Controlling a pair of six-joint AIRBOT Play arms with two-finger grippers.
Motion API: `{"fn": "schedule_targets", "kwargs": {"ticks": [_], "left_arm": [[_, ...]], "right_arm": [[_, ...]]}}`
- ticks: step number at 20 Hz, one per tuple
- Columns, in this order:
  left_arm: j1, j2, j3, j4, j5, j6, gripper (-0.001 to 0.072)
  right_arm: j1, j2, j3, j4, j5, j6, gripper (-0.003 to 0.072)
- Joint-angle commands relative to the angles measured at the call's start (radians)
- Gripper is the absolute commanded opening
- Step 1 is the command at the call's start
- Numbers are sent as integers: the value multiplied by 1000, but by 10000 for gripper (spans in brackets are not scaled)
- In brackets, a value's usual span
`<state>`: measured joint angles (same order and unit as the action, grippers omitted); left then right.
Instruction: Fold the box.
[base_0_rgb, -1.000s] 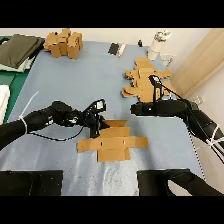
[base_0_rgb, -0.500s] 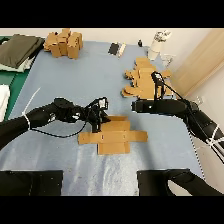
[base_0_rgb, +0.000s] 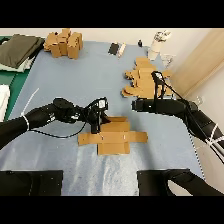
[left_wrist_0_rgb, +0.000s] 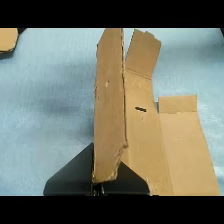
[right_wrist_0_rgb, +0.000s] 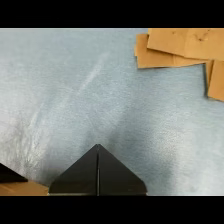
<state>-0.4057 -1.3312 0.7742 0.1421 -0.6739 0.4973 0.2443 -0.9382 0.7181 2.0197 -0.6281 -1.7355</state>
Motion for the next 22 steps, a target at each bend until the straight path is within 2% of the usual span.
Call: {"fn": "schedule_targets", "kwargs": {"ticks": [1,4,8,14,22], "left_arm": [[-5,11,-19,10,-6,-11,14],[-41,17,-42,13,14,-11,13],[-117,47,-93,10,136,9,12],[-123,97,-86,10,163,8,16],[-123,97,-79,12,104,-27,18]], "right_arm": [[1,-15,-1,0,11,0,1],[1,-27,-1,3,10,0,1],[1,-27,-1,3,10,0,1],[1,-28,-1,22,11,0,2],[1,-28,-1,26,-8,0,2]]}}
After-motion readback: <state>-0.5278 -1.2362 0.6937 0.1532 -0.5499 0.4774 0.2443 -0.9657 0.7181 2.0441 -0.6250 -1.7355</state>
